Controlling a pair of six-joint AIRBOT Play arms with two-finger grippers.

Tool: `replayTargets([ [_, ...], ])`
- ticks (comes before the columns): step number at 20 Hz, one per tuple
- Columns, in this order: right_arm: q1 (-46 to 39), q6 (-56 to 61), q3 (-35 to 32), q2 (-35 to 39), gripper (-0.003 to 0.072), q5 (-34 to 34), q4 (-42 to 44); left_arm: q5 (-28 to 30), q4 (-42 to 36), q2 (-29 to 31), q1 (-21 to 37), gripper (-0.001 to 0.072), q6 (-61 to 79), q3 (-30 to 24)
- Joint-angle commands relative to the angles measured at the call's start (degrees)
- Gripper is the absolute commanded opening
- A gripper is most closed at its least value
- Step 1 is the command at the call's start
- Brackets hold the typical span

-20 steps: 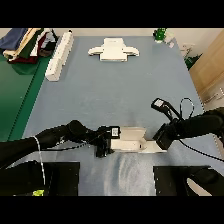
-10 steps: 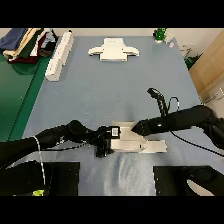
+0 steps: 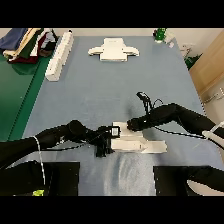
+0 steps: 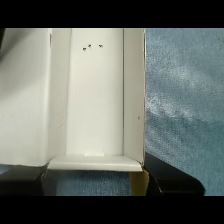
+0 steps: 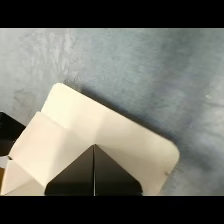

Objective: Fold the box.

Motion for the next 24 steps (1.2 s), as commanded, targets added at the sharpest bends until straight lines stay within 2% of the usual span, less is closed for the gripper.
replayTargets([
  [1, 0.0, -2.1, 0.1, -1.9, 0.0001, 0.9, 0.2, 0.0, 0.1, 0.0, 0.0, 0.052, 0.2, 0.0],
  [8, 0.2, -2.4, 0.2, -1.8, 0.0001, 0.6, 0.2, 0.0, 0.1, 0.0, 0.0, 0.0519, 0.2, 0.0],
  [11, 0.2, -5.5, 1.6, 0.9, 0.0001, -2.3, 0.2, 0.0, 0.1, 0.0, 0.0, 0.052, 0.2, 0.0],
  [14, 0.2, -6.3, 2.5, 9.9, 0.0001, -7.9, -3.9, 0.0, 0.1, 0.0, 0.0, 0.052, 0.2, 0.0],
  [18, 0.2, -3.1, 1.4, 23.3, 0.0001, -20.5, -15.1, 0.0, 0.1, 0.0, 0.0, 0.052, 0.2, 0.0],
  [20, 0.2, -10.4, -1.2, 28.6, 0.0002, -27.9, -15.6, 0.0, 0.1, 0.0, 0.0, 0.0519, 0.2, 0.0],
  [21, 0.2, -13.0, -2.5, 30.6, 0.0053, -30.8, -15.8, 0.0, 0.1, 0.0, 0.0, 0.052, 0.2, 0.0],
  [22, 0.2, -14.5, -3.8, 32.3, 0.0259, -32.6, -16.7, 0.0, 0.1, 0.0, 0.0, 0.0519, 0.2, 0.0],
  [23, 0.2, -15.6, -4.9, 33.3, 0.0375, -33.3, -18.2, 0.0, 0.1, 0.0, 0.0, 0.0519, 0.1, 0.0],
  [24, 0.2, -15.9, -5.7, 33.8, 0.0381, -33.4, -20.7, 0.0, 0.1, 0.0, 0.0, 0.0519, 0.2, 0.0],
])
